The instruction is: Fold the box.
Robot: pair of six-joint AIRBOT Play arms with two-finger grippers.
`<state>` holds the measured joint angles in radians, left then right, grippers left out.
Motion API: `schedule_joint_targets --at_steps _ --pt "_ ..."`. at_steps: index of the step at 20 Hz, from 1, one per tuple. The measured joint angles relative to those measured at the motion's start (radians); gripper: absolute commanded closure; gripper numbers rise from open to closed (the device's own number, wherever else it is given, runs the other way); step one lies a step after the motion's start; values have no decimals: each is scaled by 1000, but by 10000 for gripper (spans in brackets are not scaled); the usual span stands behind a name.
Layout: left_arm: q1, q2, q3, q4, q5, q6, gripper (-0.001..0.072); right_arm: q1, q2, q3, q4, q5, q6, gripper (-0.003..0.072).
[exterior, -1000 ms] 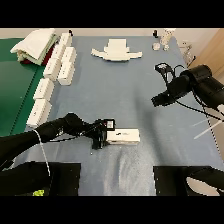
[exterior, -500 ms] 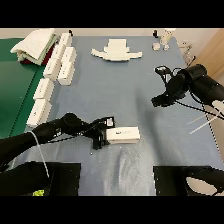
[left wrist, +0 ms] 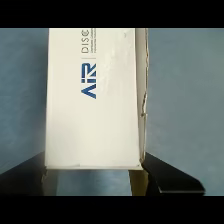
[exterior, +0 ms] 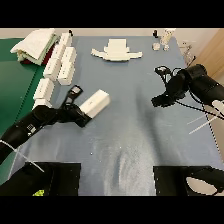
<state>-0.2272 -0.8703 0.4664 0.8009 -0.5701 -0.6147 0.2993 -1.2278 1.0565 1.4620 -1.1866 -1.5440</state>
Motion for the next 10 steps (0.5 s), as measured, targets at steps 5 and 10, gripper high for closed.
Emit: schedule_joint_targets --at_steps 5,10 --pt "198 -34 0 63 55 -162 199 0 0 0 0 0 0 670" --pt "307 -85 0 85 150 -222 198 0 0 0 0 0 0 670"
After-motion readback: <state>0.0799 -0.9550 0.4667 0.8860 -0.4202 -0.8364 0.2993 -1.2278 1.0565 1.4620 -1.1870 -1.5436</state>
